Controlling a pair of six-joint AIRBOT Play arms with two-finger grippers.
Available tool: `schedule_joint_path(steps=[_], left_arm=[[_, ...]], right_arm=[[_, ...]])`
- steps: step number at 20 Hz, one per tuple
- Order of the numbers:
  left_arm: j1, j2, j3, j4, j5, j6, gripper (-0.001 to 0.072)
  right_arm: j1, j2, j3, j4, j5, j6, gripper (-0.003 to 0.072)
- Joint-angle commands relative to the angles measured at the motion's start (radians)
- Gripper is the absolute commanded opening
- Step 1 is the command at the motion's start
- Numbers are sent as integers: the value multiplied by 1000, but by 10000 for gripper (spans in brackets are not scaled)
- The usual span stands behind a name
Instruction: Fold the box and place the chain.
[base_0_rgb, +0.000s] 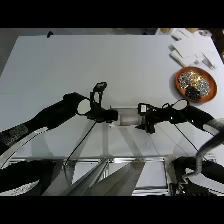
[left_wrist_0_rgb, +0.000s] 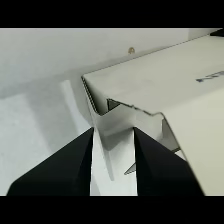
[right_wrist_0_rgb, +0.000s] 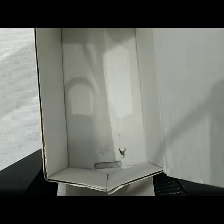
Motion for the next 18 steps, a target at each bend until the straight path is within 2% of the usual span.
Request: schedule_joint_path(steps=[1,6,10,18], left_arm=[[-23,-34,53,69,-93,-58,272],[-63,-117,174,122,-149,-130,272],[-82,-175,243,193,-246,-201,272],[-97,-205,255,265,-215,-403,272]], right_arm=[[1,1,0,0,1,1,344],[0,1,0,0,0,1,344],[0,1,0,0,1,1,344],[0,1,0,0,1,1,344]])
